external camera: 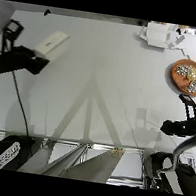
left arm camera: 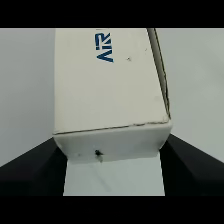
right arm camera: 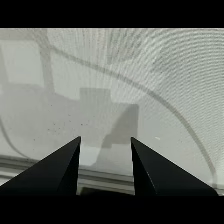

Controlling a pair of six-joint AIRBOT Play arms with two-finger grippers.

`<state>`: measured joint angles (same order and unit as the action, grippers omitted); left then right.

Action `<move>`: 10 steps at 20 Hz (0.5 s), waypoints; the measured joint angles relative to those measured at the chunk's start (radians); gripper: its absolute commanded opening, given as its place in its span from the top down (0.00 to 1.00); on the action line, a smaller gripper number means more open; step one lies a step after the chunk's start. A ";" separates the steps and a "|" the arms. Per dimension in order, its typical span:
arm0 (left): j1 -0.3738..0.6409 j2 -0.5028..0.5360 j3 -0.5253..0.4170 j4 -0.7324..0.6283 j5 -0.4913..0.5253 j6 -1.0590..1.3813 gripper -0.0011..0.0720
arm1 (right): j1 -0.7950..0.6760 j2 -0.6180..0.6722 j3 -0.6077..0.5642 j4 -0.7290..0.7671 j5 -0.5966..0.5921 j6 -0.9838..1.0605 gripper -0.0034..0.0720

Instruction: Fold the box and place the chain.

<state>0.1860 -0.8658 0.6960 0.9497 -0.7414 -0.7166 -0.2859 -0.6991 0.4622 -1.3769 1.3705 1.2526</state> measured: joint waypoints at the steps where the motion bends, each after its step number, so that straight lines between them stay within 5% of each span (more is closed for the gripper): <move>1: 0.055 0.004 -0.006 0.055 -0.019 -0.072 0.98 | 0.000 0.000 0.000 0.000 0.000 0.000 0.51; 5: 0.218 -0.020 -0.028 0.176 -0.090 -0.237 0.97 | 0.000 0.000 0.000 0.000 0.000 0.000 0.51; 10: 0.280 -0.089 -0.035 0.250 -0.144 -0.315 0.92 | 0.000 0.000 0.000 0.000 0.000 0.000 0.51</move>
<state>0.4664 -0.9546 0.6605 1.1995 -0.8856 -1.0321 -0.2859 -0.6991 0.4622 -1.3769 1.3705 1.2530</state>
